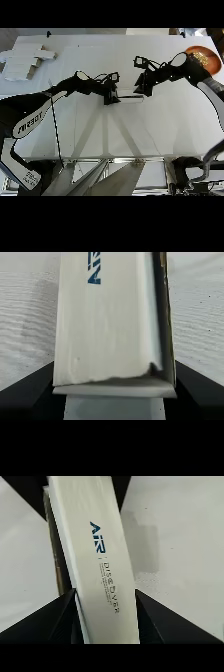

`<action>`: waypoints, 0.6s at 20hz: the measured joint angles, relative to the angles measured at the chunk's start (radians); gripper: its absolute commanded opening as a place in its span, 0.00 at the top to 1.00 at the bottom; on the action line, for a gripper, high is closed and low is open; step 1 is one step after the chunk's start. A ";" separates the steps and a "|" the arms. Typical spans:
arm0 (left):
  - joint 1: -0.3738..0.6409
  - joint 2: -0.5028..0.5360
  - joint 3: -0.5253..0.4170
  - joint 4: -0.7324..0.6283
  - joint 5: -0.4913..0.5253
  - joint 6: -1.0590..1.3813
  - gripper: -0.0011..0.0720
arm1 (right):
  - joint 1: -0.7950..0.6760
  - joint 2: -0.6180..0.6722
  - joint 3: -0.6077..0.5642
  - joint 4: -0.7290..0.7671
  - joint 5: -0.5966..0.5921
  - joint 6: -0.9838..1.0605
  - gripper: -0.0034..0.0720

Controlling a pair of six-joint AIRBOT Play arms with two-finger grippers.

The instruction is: Fold the box and place the chain.

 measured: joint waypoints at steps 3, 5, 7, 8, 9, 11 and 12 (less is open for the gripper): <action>0.000 0.000 0.000 0.000 0.000 0.002 0.60 | 0.027 0.008 0.000 -0.042 -0.043 0.021 0.42; 0.000 0.000 0.000 0.001 0.000 0.002 0.60 | 0.040 0.011 0.000 -0.076 -0.045 0.032 0.42; 0.000 0.000 0.000 0.001 -0.001 0.003 0.60 | 0.046 0.012 0.000 -0.103 -0.032 0.047 0.43; 0.000 0.000 0.000 0.001 -0.002 0.004 0.60 | 0.048 0.013 0.000 -0.111 -0.023 0.060 0.43; 0.000 0.000 0.000 0.002 -0.004 0.004 0.60 | 0.050 0.013 -0.001 -0.116 -0.010 0.071 0.43; 0.000 0.000 0.000 0.002 -0.005 0.004 0.60 | 0.052 0.013 -0.002 -0.126 0.011 0.093 0.43; 0.000 0.000 0.000 0.002 -0.005 0.004 0.60 | 0.052 0.013 -0.003 -0.127 0.020 0.098 0.43</action>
